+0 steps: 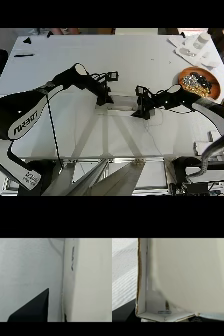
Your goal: Fold the box and place the chain.
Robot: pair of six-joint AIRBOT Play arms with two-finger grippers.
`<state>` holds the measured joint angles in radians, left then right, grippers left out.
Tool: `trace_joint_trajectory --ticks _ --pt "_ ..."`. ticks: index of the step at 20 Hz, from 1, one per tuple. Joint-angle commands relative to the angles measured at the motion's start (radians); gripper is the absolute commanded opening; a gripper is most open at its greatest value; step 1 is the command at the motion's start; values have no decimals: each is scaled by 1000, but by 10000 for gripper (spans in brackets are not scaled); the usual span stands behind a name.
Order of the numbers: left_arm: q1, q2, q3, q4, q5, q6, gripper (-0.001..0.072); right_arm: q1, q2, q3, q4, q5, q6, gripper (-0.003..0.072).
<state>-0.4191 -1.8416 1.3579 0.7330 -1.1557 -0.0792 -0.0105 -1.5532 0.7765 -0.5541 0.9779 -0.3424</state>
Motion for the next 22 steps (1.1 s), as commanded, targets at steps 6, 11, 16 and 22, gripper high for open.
trace_joint_trajectory --ticks 6,11,16,22 --pt "83 160 1 205 -32 -63 212 0 0 0 1 -1 1 397" --pt "74 264 1 375 -219 -252 192 0 0 0 1 -1 1 397" --pt "11 263 -18 206 -346 -262 12 0 0 0 1 -1 1 397" --pt "-40 233 -18 -24 -156 -259 12 0 0 0 1 -1 1 397"
